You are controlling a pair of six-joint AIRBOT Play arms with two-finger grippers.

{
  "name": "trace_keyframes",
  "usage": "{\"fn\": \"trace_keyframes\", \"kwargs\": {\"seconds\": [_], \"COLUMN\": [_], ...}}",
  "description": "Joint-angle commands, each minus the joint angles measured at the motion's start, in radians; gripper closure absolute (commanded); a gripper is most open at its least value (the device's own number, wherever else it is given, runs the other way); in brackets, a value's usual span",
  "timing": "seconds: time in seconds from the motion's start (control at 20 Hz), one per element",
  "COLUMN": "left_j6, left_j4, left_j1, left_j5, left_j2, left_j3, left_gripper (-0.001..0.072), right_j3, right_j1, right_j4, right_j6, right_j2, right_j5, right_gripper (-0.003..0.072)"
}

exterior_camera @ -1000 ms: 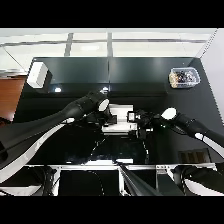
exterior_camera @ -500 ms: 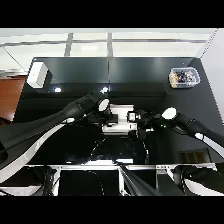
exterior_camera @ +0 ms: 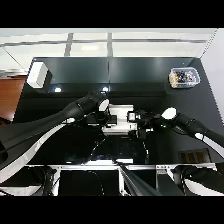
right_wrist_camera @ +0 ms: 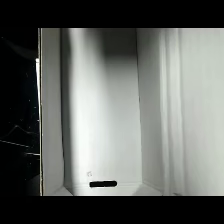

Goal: Fold the box and place the chain.

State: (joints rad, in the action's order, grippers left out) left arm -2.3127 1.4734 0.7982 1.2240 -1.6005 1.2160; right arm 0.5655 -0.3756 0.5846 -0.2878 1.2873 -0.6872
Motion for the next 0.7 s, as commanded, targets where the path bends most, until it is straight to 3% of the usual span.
{"fn": "trace_keyframes", "kwargs": {"seconds": [0.0,0.15,0.2,0.65], "left_j6": [-0.015,-0.014,-0.014,-0.014], "left_j4": [0.006,0.003,0.002,0.003], "left_j1": [0.001,0.001,0.002,0.012], "left_j5": [0.017,0.013,-0.002,-0.038], "left_j2": [0.0,-0.001,0.0,0.002], "left_j3": [-0.004,-0.019,-0.018,-0.018], "left_gripper": [0.0378,0.0637,0.0687,0.0687], "right_j3": [0.0,0.0,0.0,0.0], "right_j1": [0.0,0.0,0.0,0.0], "right_j4": [0.0,0.0,0.0,0.0], "right_j6": [0.0,0.0,0.0,0.0], "right_j2": [0.0,0.0,0.0,0.0], "right_j5": [0.0,0.0,0.0,0.0], "right_gripper": [0.0498,0.0498,0.0498,0.0498]}}
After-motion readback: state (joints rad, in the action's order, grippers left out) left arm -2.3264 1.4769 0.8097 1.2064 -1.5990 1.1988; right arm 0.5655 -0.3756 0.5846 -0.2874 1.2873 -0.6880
